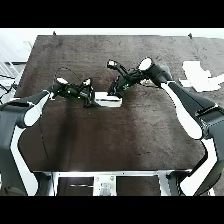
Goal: Fold the box and place the chain.
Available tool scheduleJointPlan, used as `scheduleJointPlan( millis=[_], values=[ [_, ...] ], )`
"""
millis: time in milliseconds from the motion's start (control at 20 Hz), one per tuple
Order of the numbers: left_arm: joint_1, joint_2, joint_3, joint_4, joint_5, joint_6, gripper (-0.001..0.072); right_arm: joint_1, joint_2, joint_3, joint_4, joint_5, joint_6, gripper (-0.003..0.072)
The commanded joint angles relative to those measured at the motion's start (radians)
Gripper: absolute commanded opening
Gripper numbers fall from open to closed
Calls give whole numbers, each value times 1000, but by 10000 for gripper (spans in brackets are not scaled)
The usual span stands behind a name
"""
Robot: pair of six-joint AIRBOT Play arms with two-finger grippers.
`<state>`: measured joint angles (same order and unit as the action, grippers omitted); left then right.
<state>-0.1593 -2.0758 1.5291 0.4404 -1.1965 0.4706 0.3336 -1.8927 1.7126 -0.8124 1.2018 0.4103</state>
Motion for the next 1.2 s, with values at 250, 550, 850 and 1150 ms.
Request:
scheduleJointPlan(
  millis=[250, 550, 850, 1150],
  values=[
    [0, 0, 0, 0, 0, 1, 528, 18, 4, -12, -1, -35, 1, 240],
    [0, 0, 0, 0, 0, 1, 528, 21, 4, -43, -1, -35, 1, 240],
    [0, 0, 0, 0, -1, 1, 528, 19, 5, -71, -1, -53, 1, 240],
    [0, 0, 0, 0, 0, 1, 528, 18, 5, -77, 2, 5, 0, 306]
  ],
)
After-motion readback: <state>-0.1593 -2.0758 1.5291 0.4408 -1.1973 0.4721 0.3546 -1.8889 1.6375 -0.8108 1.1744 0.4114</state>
